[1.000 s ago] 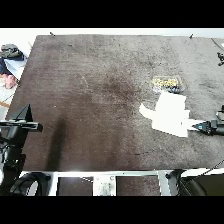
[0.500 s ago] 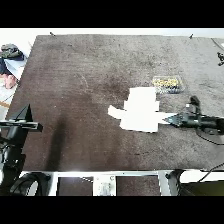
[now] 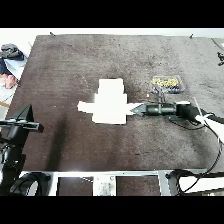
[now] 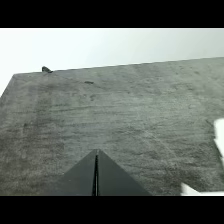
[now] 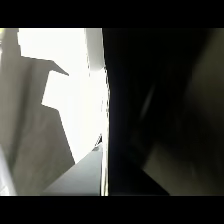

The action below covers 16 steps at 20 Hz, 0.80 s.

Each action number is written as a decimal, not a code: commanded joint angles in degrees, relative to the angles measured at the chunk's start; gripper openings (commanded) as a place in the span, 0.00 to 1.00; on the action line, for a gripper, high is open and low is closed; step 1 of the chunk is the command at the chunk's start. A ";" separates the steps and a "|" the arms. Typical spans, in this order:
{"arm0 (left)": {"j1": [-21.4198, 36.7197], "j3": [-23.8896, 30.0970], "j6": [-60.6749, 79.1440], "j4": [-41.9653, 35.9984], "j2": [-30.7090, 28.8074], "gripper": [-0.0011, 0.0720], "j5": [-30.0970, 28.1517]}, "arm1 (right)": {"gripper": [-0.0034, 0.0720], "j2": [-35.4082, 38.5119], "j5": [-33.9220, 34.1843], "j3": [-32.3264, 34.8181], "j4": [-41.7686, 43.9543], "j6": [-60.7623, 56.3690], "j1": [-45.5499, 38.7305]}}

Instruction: Fold the box and place the chain.

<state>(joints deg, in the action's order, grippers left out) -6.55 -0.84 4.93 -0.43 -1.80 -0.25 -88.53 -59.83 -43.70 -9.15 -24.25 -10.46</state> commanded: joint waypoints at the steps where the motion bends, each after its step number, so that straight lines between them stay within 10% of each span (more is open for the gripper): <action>1: -0.02 -0.04 -0.39 -0.02 -0.02 0.03 1.44 | 0.02 0.04 12.85 -4.33 2.71 -1.14 6.86; 4: -0.02 -0.04 -0.02 0.04 -0.02 0.06 3.63 | 0.02 -0.94 17.05 -5.95 1.22 -1.44 7.30; 6: -0.02 -0.28 1.42 0.04 -0.02 0.76 7.04 | 0.02 -2.36 17.03 -7.21 -0.22 -0.90 7.30; 13: -0.02 -4.09 0.02 -0.02 1.44 0.74 8.72 | 0.02 -5.66 17.16 -10.58 -2.82 0.57 7.28; 16: -0.02 -7.65 -1.60 -0.02 10.97 0.74 9.57 | 0.02 -5.64 16.92 -12.48 -3.15 0.74 7.28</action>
<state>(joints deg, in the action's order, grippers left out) -6.55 -5.91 4.86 -0.38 3.31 8.47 -93.93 -43.18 -54.74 -11.79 -23.92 -3.20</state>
